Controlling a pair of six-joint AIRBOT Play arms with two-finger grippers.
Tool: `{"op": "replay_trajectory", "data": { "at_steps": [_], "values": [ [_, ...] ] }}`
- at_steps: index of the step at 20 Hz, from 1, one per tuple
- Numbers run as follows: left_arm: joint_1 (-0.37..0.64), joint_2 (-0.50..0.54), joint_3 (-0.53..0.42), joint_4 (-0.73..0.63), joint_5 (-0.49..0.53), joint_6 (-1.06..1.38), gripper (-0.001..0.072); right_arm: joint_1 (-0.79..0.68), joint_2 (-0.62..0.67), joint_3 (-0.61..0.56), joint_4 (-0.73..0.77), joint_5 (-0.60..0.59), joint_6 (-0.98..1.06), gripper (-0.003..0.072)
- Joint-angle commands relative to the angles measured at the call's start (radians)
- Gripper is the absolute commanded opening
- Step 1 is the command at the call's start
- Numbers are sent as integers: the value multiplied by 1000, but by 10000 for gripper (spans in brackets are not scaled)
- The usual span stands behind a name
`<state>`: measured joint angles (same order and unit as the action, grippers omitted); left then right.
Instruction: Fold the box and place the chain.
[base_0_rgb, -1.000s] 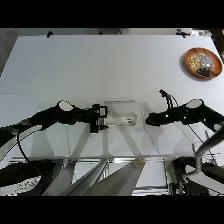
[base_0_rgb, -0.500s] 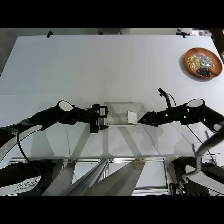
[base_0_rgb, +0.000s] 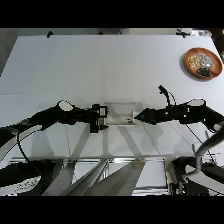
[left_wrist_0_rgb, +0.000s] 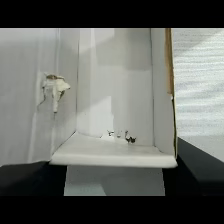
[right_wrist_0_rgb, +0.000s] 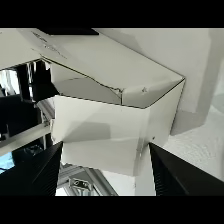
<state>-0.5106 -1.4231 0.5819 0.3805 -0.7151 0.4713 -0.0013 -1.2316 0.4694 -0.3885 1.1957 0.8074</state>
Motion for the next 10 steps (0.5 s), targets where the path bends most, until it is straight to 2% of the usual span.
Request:
{"op": "replay_trajectory", "data": {
  "at_steps": [1,4,8,10],
  "values": [
    [-1,1,0,0,0,0,394,9,0,0,0,-8,7,523],
    [-1,1,0,0,0,0,394,79,4,23,-19,-19,17,507],
    [-1,1,0,0,0,0,394,169,22,124,-238,-112,221,510],
    [-1,1,0,0,0,0,394,183,29,151,-287,-127,293,521]
  ]
}}
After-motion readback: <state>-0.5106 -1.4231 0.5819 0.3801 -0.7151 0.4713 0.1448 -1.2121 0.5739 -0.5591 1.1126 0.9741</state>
